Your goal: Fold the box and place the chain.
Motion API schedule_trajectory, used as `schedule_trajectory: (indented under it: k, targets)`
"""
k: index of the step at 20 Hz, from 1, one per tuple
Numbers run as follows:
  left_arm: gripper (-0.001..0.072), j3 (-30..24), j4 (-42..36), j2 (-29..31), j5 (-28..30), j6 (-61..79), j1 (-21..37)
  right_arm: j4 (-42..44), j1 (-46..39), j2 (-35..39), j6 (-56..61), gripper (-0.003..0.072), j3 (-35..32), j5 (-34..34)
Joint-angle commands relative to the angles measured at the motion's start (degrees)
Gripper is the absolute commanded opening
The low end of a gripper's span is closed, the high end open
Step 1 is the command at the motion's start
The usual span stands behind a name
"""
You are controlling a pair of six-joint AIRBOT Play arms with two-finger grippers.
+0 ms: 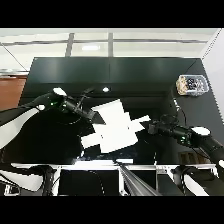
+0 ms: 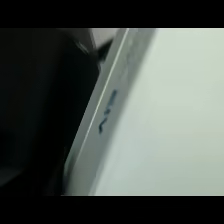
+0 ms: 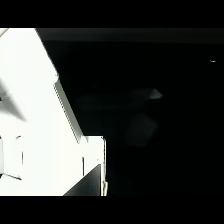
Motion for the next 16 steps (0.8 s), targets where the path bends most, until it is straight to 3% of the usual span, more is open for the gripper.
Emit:
schedule_trajectory:
  k: [1,2,3,4,5,6,7,8,13,16]
  targets:
    - [0.0392,1.7,6.2,-0.7,-0.5,2.1,-3.1,-1.0,0.0,0.1,0.0,0.0017,0.0,-1.7]
    - [0.0346,1.7,7.0,-0.7,0.5,2.2,-4.1,-1.9,0.0,0.1,0.0,0.0016,0.0,-1.9]
    - [0.0173,1.7,7.3,-0.7,0.9,3.5,-4.8,-2.8,0.0,0.1,0.0,0.0016,0.1,-1.9]
    - [0.0059,1.7,7.1,-0.7,0.8,4.8,-4.9,-3.6,0.0,0.1,0.0,0.0016,0.1,-1.9]
    - [0.0024,1.8,7.0,-0.7,0.8,5.1,-4.8,-4.0,0.0,0.1,0.0,0.0017,0.1,-1.9]
    - [0.0024,1.9,7.1,-0.7,0.7,5.1,-4.5,-4.6,0.0,0.1,0.0,0.0076,0.2,-1.9]
    - [0.0023,2.0,7.1,-0.5,0.6,5.1,-4.2,-6.3,0.0,0.1,0.1,0.0377,0.8,-1.8]
    - [0.0023,2.0,7.3,0.0,0.7,5.2,-3.9,-9.5,0.0,0.1,0.3,0.0590,2.1,-0.9]
    - [0.0021,2.0,10.1,6.9,0.9,5.4,-5.0,-38.6,-0.2,0.2,0.7,0.0600,18.2,11.2]
    - [0.0021,1.0,15.3,13.9,9.9,10.3,-9.7,-44.8,0.2,0.2,0.2,0.0601,24.5,13.7]
